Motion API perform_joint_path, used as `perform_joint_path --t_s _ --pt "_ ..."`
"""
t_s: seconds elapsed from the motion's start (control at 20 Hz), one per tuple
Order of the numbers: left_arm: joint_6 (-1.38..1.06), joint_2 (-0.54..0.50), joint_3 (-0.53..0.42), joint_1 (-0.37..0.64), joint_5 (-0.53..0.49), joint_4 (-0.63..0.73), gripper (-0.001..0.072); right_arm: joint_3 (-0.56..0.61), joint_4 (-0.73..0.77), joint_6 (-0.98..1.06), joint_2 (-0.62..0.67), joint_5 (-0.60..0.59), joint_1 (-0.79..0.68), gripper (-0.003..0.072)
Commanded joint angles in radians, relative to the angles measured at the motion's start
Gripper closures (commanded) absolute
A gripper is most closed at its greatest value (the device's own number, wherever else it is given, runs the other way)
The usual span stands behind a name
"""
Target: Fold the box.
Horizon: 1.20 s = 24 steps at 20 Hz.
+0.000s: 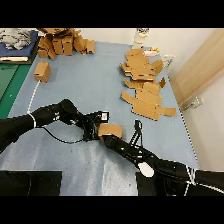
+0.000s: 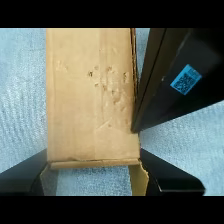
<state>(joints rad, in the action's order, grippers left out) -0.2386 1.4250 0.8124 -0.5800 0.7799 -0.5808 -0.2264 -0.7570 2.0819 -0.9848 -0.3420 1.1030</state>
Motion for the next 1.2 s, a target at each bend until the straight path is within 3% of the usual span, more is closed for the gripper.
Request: perform_joint_path --t_s 0.0,0.3,0.75,0.85,1.0,1.15 --pt "0.001 0.0 0.001 0.0 0.0 0.001 0.0303 0.0 0.006 0.018 -0.013 0.016 0.003 0.0686" --pt "0.001 0.0 0.001 0.0 0.006 0.001 0.0303 -0.001 0.006 0.035 -0.001 -0.004 0.009 0.0685" --pt "0.001 0.0 0.001 0.0 0.006 0.001 0.0303 0.0 0.063 -0.116 0.157 -0.068 0.006 0.0686" --pt "0.001 0.0 0.001 0.0 0.005 0.001 0.0303 0.0 0.167 -0.254 0.182 -0.098 -0.004 0.0686" --pt "0.001 0.0 0.001 0.0 0.005 0.001 0.0303 0.0 0.487 -0.629 0.224 -0.118 -0.059 0.0685" --pt "0.001 0.0 0.001 0.0 0.005 0.001 0.0303 0.0 0.702 -0.929 0.266 -0.21 -0.1 0.0684"
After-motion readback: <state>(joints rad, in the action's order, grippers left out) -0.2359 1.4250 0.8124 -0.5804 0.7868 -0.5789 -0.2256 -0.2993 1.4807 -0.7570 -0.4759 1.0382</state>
